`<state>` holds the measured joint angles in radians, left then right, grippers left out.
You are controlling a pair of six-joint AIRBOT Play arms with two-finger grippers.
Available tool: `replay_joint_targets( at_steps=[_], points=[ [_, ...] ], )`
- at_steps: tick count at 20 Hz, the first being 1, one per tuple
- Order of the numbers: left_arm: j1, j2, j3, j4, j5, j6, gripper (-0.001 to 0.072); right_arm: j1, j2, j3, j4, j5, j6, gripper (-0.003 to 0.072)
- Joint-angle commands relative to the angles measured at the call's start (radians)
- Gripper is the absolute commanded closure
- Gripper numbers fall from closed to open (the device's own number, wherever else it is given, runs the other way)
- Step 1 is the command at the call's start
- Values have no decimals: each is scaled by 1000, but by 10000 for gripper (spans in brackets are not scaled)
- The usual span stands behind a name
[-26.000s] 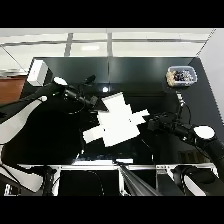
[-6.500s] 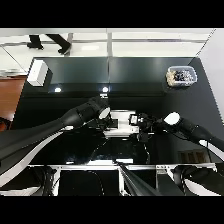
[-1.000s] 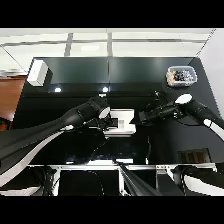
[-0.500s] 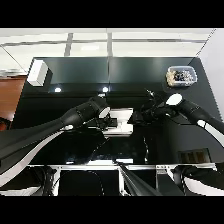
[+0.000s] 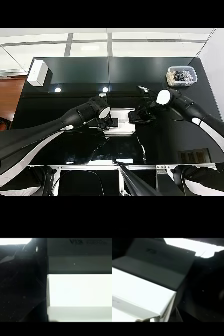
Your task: Fold the box and place the chain.
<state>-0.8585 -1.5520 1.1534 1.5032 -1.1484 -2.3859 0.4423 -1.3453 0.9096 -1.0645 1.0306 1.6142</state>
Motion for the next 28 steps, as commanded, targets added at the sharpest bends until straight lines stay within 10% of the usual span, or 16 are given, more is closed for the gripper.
replay_joint_targets(
  at_steps=[1, 15, 19, 23, 25, 28],
  points=[
    [0, 0, 1, 3, -5, -1, 678, 97, 0, 41, -233, 4, 238, 343],
    [0, 0, 1, 3, -5, -1, 678, 241, -47, 44, -412, -11, 637, 375],
    [0, 0, 1, 3, -5, -1, 678, 241, -52, 44, -409, -14, 637, 672],
    [0, 0, 1, 3, -5, -1, 678, 241, -52, 44, -391, -11, 637, 670],
    [0, 0, 1, 3, -5, -1, 678, 241, -52, 44, -366, -11, 636, 421],
    [0, 0, 1, 3, -5, -1, 679, 241, -52, 44, -351, -6, 629, 526]
  ],
)
